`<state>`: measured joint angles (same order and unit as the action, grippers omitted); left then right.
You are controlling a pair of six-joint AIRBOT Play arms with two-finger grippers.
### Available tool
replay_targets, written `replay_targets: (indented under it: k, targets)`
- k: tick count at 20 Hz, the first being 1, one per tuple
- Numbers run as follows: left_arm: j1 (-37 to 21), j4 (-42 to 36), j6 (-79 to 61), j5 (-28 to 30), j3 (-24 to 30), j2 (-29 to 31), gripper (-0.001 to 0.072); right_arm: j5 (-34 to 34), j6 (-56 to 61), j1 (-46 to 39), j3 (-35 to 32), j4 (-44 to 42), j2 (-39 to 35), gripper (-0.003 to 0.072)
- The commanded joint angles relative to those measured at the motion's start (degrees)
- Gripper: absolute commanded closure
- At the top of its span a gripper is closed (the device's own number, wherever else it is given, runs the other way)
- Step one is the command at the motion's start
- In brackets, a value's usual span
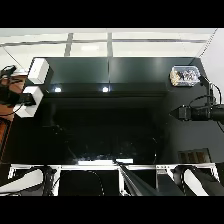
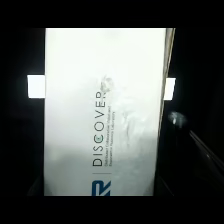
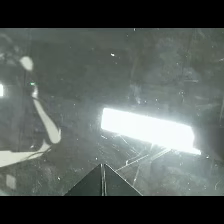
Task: Fold the box and place the chain.
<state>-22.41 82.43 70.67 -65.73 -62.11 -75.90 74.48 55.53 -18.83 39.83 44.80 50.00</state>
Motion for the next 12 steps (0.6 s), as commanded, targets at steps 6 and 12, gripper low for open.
replay_targets:
  k: [6, 12]
  targets:
    - [-2.95, -6.03, -4.66, 6.88, -10.82, -12.94, 0.0437, -3.02, -0.17, 0.07, -0.02, -1.44, 0.0, 0.0668]
    - [-0.26, -6.03, -6.16, 7.54, -17.49, -19.98, 0.0437, -4.9, 0.22, 0.07, -0.02, -1.7, 0.0, 0.0668]
